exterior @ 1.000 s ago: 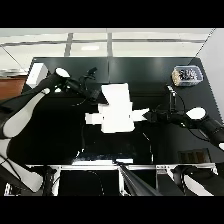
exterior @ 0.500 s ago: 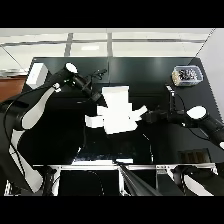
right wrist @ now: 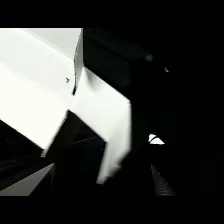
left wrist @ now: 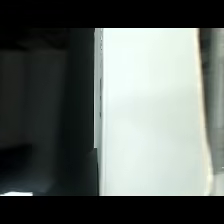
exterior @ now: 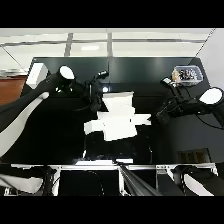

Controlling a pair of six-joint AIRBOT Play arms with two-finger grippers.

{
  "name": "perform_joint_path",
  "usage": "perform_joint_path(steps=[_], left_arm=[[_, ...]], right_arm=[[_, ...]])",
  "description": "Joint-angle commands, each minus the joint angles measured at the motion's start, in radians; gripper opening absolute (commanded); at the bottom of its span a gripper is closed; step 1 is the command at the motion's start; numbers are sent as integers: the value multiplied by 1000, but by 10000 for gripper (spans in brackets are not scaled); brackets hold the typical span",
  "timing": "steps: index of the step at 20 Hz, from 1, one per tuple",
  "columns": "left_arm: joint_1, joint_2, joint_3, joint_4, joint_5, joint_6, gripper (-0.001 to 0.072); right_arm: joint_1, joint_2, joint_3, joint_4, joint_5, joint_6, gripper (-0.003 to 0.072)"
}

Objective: Fold the box and place the chain.

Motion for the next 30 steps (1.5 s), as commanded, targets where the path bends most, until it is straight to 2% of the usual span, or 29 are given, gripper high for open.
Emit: perform_joint_path(steps=[1,3,5,7,11,18,23,26,30], left_arm=[[-51,135,-179,171,245,363,29],[-56,125,-181,91,245,357,28],[-56,121,-198,12,259,474,27],[-56,120,-215,-18,281,528,26],[-56,120,-216,-26,278,535,27],[-56,120,-216,-26,278,524,28],[-56,120,-216,-26,275,524,28],[-56,120,-216,-26,275,524,28],[-56,120,-216,-26,275,524,28]], right_arm=[[-4,0,17,-26,-43,-87,694],[1,0,17,-27,-35,-105,694],[33,0,13,-20,-32,-274,694],[83,-6,-3,-5,-93,-359,695],[210,-9,-89,27,-240,-480,695],[373,-11,-187,27,-306,-568,695],[420,-47,-214,64,-325,-612,694],[484,-77,-214,83,-416,-632,694],[520,-119,-214,125,-454,-668,694]])
